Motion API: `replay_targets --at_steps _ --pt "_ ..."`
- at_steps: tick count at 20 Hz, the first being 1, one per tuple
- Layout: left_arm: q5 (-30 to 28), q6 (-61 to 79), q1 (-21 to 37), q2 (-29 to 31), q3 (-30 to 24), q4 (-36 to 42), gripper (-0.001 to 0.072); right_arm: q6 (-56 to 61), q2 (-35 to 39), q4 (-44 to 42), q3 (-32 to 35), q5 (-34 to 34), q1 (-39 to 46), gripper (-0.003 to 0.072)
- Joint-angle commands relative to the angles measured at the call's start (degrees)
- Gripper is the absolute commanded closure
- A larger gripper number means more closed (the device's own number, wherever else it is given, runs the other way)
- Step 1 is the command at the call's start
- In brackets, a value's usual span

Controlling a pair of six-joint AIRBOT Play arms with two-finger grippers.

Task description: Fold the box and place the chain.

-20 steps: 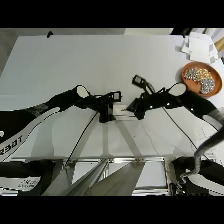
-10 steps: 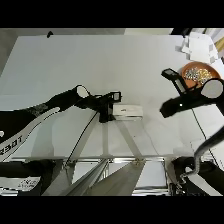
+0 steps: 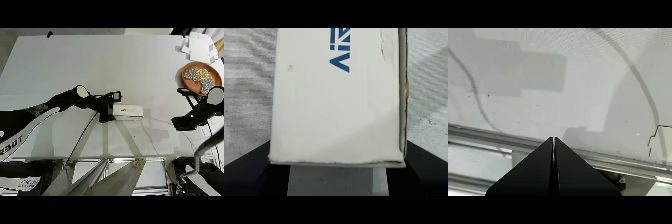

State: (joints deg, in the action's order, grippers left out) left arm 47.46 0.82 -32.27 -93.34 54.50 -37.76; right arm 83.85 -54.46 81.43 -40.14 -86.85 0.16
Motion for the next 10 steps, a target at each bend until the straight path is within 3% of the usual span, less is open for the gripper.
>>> replay_targets --at_steps 1,10 --pt "-0.3 0.1 0.0 0.0 0.0 0.5 0.0697 1.7 0.0 -1.3 0.5 1.3 0.3 0.0678" --pt "-2.4 0.6 0.0 0.0 0.0 1.0 0.0700 1.6 0.0 -3.7 0.5 6.1 0.3 0.0678"
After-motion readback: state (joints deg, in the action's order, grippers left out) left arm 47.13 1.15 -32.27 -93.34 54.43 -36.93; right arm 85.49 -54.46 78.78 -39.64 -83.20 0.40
